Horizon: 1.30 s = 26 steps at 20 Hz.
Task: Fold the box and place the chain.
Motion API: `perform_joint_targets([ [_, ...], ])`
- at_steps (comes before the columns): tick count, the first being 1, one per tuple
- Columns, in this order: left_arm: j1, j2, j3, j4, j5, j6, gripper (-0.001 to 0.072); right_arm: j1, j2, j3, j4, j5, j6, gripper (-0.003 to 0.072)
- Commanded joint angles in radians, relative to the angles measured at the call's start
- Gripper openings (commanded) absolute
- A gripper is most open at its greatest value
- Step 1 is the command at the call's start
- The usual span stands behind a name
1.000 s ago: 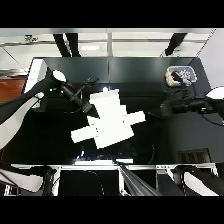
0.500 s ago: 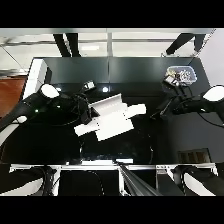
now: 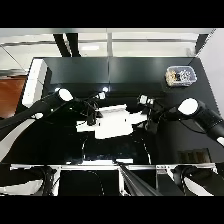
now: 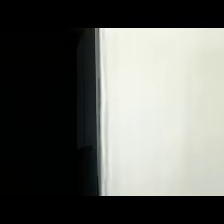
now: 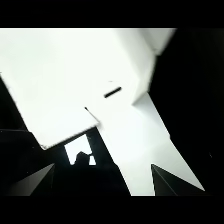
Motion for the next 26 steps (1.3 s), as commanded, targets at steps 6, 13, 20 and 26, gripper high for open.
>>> perform_joint_targets([
  [6, -0.004, -0.018, 0.006, 0.045, 0.005, 0.009, 0.0022, 0.117, -0.037, -0.055, 0.037, -0.049, -0.200, 0.0704],
  [13, -0.004, -0.018, 0.006, 0.042, 0.005, 0.009, 0.0022, 0.208, -0.130, -0.056, 0.085, -0.153, -0.305, 0.0705],
  [20, -0.004, -0.018, 0.006, 0.042, 0.005, 0.009, 0.0022, 0.232, -0.154, -0.031, 0.108, -0.312, -0.309, 0.0705],
  [26, -0.004, -0.018, 0.006, 0.042, 0.005, 0.009, 0.0022, 0.148, -0.135, 0.054, 0.135, -0.262, -0.314, 0.0705],
])
